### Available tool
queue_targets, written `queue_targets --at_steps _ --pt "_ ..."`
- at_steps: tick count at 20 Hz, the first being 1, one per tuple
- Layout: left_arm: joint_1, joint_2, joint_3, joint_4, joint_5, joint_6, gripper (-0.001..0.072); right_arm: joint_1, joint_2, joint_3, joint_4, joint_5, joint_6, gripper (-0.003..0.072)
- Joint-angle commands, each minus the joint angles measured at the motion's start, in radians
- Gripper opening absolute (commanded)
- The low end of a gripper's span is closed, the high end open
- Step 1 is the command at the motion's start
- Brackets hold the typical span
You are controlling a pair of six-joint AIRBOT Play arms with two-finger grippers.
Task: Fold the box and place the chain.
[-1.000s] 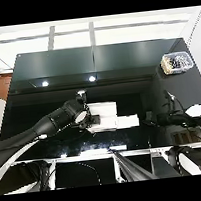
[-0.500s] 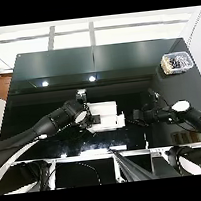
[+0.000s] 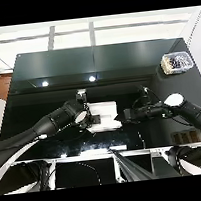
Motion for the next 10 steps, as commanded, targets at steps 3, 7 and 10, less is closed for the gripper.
queue_targets --at_steps 3,7,10 --pt "0.001 0.000 0.000 0.000 0.000 0.000 0.0030 0.151 0.000 0.077 -0.218 -0.130 0.261 0.0538" --pt "0.001 0.000 0.000 0.000 0.000 0.000 0.0030 0.214 0.000 0.120 -0.427 -0.129 0.444 0.0530" --pt "0.001 0.000 0.000 0.000 0.000 0.000 0.0030 0.234 -0.003 0.139 -0.459 -0.131 0.477 0.0433"
